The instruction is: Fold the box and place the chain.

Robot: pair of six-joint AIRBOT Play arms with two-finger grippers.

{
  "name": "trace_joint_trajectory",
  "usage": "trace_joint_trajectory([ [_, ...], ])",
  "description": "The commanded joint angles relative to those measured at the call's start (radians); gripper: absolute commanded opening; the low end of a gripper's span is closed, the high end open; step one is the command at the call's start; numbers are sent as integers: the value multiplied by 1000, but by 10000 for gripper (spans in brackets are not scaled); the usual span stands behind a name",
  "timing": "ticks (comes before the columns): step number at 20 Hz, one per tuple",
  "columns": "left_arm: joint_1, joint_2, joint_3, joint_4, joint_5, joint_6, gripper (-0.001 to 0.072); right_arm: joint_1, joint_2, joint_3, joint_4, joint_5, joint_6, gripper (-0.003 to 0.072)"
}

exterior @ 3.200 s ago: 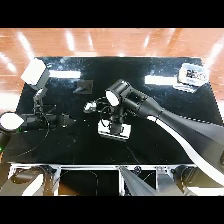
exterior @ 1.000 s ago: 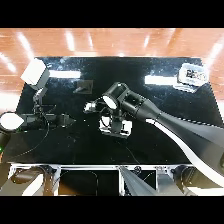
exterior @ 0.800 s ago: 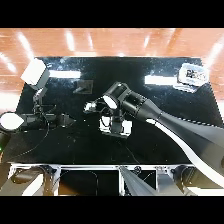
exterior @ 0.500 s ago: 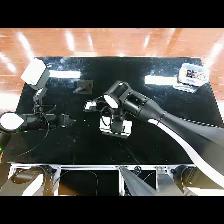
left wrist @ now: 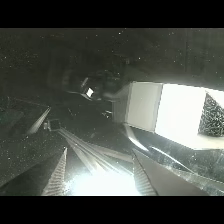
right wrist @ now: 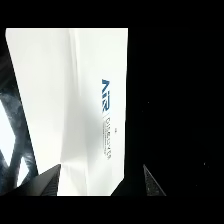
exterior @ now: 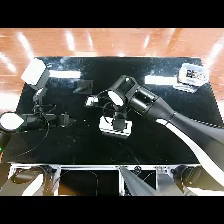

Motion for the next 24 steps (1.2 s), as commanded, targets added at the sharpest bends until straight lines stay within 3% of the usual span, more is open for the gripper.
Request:
trace_joint_trajectory([
  [1, 0, 0, 0, 0, 1, 0, 508, -26, 2, 0, 68, -23, 1, 595],
  [2, 0, 0, 0, 0, 1, 0, 508, -36, 1, 0, 79, -27, -1, 515],
  [3, 0, 0, 0, 0, 1, 0, 508, -46, -1, 0, 94, -27, -7, 487],
  [24, 0, 0, 0, 3, 1, 0, 507, -62, -41, -27, 173, -30, -19, 482],
])
